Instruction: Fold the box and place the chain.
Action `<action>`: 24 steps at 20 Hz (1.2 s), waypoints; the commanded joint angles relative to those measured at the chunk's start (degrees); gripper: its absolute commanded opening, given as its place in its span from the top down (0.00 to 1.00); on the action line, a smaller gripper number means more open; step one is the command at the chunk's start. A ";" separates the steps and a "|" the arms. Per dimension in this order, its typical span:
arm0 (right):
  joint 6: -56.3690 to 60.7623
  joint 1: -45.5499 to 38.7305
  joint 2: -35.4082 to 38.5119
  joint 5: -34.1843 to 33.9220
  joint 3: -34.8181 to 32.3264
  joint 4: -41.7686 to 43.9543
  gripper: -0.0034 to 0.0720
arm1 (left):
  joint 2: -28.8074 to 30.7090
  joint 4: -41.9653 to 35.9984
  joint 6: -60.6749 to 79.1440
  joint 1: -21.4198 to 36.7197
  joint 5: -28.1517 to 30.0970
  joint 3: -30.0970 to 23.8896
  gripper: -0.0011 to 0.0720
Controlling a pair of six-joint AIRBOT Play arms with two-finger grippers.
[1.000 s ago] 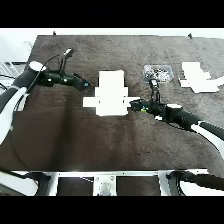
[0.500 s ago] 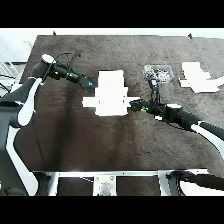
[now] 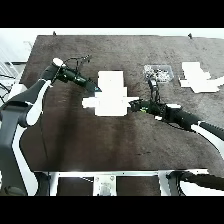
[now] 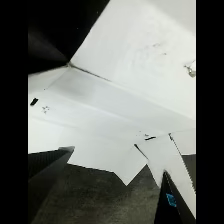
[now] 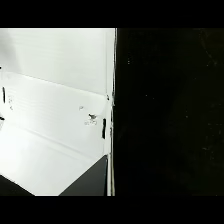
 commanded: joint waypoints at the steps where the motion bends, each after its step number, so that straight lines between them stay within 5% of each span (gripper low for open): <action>1: 0.00 0.00 -0.04 0.02 0.02 -0.04 0.94 | -0.57 -0.07 1.09 -0.35 1.86 0.07 0.18; 2: 0.00 0.00 -0.04 0.02 0.02 -0.04 0.94 | -0.79 -0.96 2.08 -0.35 1.90 0.07 0.33; 5: 0.00 0.00 -0.04 0.04 0.02 -0.04 0.94 | -1.29 -1.86 2.62 -0.35 2.27 0.07 0.33; 6: 0.00 0.00 -0.04 0.02 0.02 -0.04 0.94 | -1.62 -2.54 2.71 -0.35 2.25 0.07 0.47; 9: -0.44 0.00 -0.04 0.02 0.02 -0.04 0.94 | -2.54 -2.69 3.17 -0.35 1.81 0.07 0.50; 15: -0.85 0.00 -0.04 0.02 0.02 -0.02 0.94 | -2.71 -2.82 3.58 -0.35 2.38 0.07 0.92; 17: -0.85 0.00 -0.04 0.00 0.02 0.00 0.94 | -2.71 -2.80 3.91 -0.35 2.23 0.07 0.96; 18: -0.85 0.00 -0.04 0.02 0.02 0.00 0.91 | -2.71 -2.82 4.83 -0.35 1.75 0.07 0.96; 20: -0.79 -0.02 0.20 0.07 0.04 1.44 0.47 | -2.62 -3.13 9.16 -0.35 -0.33 0.07 0.96; 24: -0.79 -2.89 4.37 0.02 0.04 1.97 0.45 | -0.26 -3.13 20.55 -0.35 -2.75 0.00 0.97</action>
